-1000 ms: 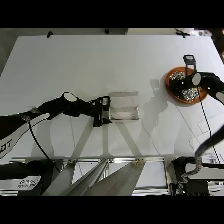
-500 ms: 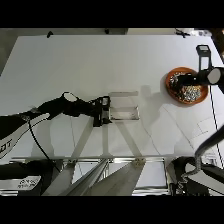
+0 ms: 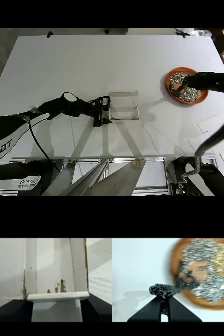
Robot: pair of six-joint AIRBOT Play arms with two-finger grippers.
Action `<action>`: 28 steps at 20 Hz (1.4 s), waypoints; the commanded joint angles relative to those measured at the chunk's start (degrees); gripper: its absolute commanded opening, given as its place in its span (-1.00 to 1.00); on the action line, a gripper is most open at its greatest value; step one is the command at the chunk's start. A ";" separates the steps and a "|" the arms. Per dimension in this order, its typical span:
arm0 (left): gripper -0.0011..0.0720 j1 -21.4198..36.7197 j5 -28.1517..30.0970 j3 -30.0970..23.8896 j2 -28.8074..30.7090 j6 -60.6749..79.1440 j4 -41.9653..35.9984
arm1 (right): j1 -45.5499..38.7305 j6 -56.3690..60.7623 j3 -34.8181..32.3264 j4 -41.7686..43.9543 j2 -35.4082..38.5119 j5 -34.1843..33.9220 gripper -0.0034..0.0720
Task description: Fold the box and place the chain.
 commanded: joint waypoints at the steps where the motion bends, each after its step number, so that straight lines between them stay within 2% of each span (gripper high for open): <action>1: -0.23 0.00 0.00 0.00 -0.04 0.02 0.02 | 0.59 -1.18 -0.52 8.59 6.03 7.69 -0.88; 6: -0.23 0.00 0.02 0.00 -0.04 0.02 0.02 | 8.68 0.50 -7.15 9.64 9.22 6.01 -0.88; 9: -0.23 0.00 0.00 0.00 -0.04 0.02 0.02 | 13.66 0.66 -13.49 10.64 8.66 -2.29 -0.88; 11: -0.23 0.00 0.00 0.00 -0.04 0.02 0.02 | 15.87 0.66 -15.17 12.37 7.04 -6.84 -0.88; 14: -0.23 0.00 0.00 0.00 -0.04 0.02 0.02 | 19.58 0.55 -15.23 17.62 2.58 -10.19 -0.88; 18: -0.23 0.00 0.00 0.00 -0.04 0.02 0.02 | 28.52 0.44 -15.23 18.01 -4.83 -13.55 -0.88; 22: -0.23 0.00 0.00 0.00 -0.04 0.02 0.02 | 37.33 0.63 -15.21 18.10 -12.59 -21.75 -0.88; 28: -0.23 0.00 0.00 0.00 -0.04 0.02 0.02 | 44.98 0.63 -15.21 21.09 -21.79 -29.07 -0.88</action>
